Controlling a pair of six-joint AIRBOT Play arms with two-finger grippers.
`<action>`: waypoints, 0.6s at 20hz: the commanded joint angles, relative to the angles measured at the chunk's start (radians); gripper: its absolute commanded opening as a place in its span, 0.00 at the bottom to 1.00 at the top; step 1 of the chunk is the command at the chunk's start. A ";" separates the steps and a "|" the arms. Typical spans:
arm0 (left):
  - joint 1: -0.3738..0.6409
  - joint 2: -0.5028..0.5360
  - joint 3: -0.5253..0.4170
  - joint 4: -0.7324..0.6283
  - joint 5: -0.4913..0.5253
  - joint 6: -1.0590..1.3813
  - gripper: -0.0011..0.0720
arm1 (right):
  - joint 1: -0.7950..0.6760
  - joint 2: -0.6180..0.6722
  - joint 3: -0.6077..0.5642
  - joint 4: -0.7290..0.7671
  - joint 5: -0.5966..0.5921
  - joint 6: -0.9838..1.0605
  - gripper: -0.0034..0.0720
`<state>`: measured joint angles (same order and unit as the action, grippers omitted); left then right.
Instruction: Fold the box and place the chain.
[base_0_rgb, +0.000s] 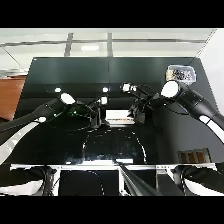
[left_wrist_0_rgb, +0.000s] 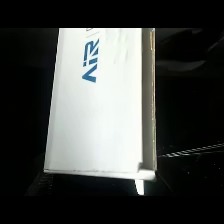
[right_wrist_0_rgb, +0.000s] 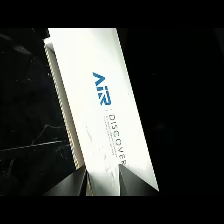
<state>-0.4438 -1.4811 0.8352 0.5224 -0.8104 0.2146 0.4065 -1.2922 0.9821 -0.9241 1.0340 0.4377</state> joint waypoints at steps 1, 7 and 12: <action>0.000 0.000 0.000 0.000 0.002 -0.001 0.56 | 0.001 0.000 -0.001 -0.006 0.008 0.003 0.31; 0.000 0.000 0.000 0.000 0.002 -0.001 0.56 | 0.001 -0.005 -0.003 -0.019 0.028 0.003 0.31; 0.000 0.000 0.000 0.000 0.002 0.000 0.56 | 0.001 -0.005 -0.003 -0.019 0.027 0.003 0.41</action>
<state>-0.4442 -1.4811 0.8352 0.5220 -0.8078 0.2142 0.4065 -1.2968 0.9787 -0.9455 1.0615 0.4419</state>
